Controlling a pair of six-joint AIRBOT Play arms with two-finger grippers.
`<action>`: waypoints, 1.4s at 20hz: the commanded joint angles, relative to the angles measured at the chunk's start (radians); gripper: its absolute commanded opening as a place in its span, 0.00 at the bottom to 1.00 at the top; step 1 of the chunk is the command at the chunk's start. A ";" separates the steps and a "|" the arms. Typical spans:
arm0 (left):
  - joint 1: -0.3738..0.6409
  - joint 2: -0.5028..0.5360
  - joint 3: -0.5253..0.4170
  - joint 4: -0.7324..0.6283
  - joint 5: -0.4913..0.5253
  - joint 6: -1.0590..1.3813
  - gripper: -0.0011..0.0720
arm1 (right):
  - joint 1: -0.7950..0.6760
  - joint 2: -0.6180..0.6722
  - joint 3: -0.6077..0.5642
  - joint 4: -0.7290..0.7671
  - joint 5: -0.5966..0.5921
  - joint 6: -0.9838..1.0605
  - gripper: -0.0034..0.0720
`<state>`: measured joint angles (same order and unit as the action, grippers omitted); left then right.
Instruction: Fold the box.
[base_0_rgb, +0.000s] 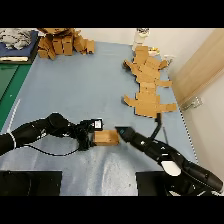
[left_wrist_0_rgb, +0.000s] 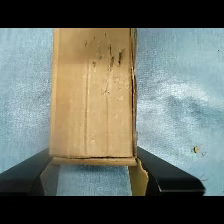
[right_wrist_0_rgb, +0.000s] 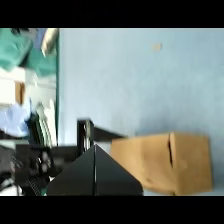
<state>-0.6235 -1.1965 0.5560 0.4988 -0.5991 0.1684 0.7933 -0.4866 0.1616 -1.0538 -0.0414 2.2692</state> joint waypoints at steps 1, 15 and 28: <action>0.002 0.012 0.005 -0.004 0.045 -0.127 0.72 | -0.174 0.114 0.001 -0.025 0.034 -0.019 0.05; 0.683 0.055 0.220 0.690 0.028 -1.034 0.72 | -0.297 0.187 0.001 -0.141 0.228 -0.018 0.05; 0.810 -0.610 1.019 0.687 -0.129 -1.241 0.72 | -0.297 0.148 0.001 -0.159 0.228 -0.018 0.05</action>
<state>0.1810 -1.6718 1.3804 1.1858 -0.6666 -1.0122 0.4965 -0.3164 0.1619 -1.2098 0.1875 2.2505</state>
